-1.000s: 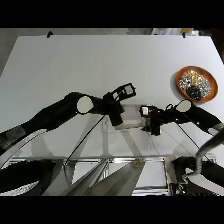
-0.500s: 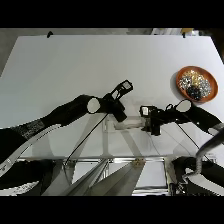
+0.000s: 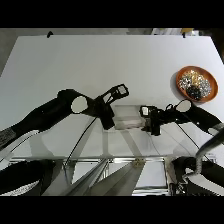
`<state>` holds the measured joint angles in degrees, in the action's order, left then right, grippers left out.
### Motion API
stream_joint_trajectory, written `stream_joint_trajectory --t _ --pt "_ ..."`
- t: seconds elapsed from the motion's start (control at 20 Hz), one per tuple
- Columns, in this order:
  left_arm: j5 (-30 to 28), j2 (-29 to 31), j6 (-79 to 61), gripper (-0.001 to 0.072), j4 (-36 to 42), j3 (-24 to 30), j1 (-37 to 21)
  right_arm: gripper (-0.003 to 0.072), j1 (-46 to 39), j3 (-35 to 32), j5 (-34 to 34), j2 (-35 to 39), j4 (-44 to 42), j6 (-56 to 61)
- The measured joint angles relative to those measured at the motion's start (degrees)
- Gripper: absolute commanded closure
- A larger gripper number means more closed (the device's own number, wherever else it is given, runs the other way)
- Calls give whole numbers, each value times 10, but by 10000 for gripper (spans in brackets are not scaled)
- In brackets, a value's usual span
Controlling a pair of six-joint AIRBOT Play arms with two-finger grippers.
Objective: Fold the box and place the chain.
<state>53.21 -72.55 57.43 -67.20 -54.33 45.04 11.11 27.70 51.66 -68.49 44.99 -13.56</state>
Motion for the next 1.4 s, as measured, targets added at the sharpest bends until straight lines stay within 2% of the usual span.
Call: stream_joint_trajectory --t 0.1,0.4,0.45,0.6,0.65,0.9,1.4 --pt "17 3 -22 705 -4 20 0 369 0 0 0 0 0 0" --pt "12 -8 -170 692 16 80 -5 369 0 0 0 0 0 0" --pt "9 -11 -186 654 18 84 -7 369 0 0 0 0 0 0" --pt "-19 -15 -217 386 21 91 -10 369 0 0 0 0 0 0" --pt "-32 -16 -224 374 22 92 -11 369 0 0 0 0 0 0" --pt "-83 -17 -268 374 24 95 -10 369 0 0 0 0 0 0" --pt "-131 -22 -318 376 26 95 -10 369 0 0 0 0 0 0"
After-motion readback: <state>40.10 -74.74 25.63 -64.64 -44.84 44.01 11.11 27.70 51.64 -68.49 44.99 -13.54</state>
